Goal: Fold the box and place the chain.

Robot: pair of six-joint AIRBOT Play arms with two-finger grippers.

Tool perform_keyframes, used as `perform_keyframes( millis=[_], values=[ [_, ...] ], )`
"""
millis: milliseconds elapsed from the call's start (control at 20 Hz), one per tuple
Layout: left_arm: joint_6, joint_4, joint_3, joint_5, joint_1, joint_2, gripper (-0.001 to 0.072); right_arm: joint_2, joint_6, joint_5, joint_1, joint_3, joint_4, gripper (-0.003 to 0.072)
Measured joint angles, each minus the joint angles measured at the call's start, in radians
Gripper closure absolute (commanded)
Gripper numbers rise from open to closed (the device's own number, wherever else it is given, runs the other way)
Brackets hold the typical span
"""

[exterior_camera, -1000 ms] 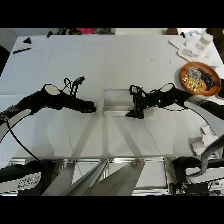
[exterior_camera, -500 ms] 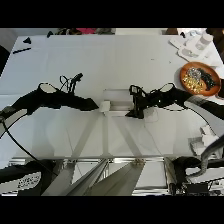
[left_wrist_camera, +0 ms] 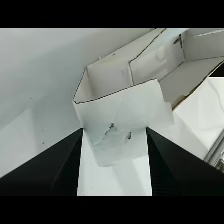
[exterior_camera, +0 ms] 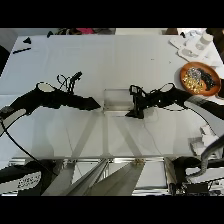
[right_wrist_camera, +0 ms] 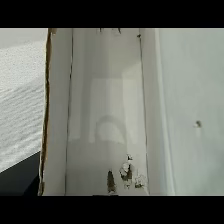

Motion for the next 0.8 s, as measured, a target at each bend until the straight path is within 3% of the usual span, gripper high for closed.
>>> perform_keyframes(
  millis=[400, 800],
  values=[
    [0.045, -0.094, 0.0, 0.003, -0.023, -0.002, 0.0264, 0.0, 0.0, 0.0, 0.0, 0.0, 0.0, 0.0132],
    [0.049, -0.109, 0.0, 0.08, -0.074, -0.002, 0.0263, 0.0, 0.0, 0.0, 0.0, 0.0, 0.0, 0.0132]
  ],
)
